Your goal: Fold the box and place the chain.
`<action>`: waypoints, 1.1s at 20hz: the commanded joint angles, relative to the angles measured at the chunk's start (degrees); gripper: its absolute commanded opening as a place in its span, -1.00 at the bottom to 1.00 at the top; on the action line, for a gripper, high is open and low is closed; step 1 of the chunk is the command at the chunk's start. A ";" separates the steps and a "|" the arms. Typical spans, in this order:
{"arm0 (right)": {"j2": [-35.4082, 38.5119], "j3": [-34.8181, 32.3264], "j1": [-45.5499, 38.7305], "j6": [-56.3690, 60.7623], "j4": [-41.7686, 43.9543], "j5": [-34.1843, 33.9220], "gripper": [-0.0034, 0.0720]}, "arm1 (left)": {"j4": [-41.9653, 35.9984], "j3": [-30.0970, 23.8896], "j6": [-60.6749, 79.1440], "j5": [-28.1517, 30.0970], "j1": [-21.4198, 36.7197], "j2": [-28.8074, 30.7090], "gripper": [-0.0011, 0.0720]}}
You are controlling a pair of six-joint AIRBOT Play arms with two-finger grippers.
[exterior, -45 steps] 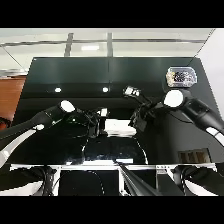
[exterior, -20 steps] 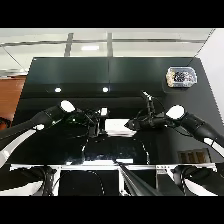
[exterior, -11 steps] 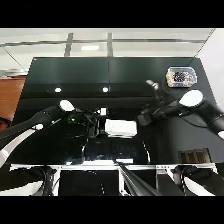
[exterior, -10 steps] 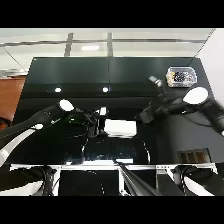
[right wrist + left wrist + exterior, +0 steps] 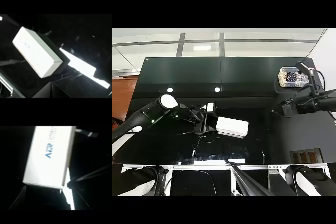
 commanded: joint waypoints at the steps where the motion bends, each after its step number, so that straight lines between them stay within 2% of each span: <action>1: 1.29 -0.85 -1.79 0.02 -0.28 1.57 -0.89 | 3.48 1.09 -2.95 -1.57 -2.01 1.60 0.96; 5: 1.29 -1.18 -1.79 -0.07 -0.46 0.72 -0.89 | -1.97 5.92 -4.96 0.07 -8.17 -1.01 0.96; 9: 1.29 -1.18 -1.81 -0.07 -0.59 -0.83 -0.89 | -1.95 14.12 -10.40 -0.63 -11.30 -8.39 0.96; 11: 1.29 -1.18 -1.81 -0.07 -0.61 -0.90 -0.89 | -1.97 16.50 -13.79 -0.61 -11.67 -11.43 0.96; 14: 1.29 -1.18 -1.81 0.02 -0.72 -0.24 -0.89 | -0.79 16.87 -17.20 -2.51 -11.65 -13.09 0.97; 22: 1.29 -1.18 -1.81 0.17 -0.70 0.04 -0.89 | 1.31 16.90 -17.18 -1.49 -12.50 -13.94 0.97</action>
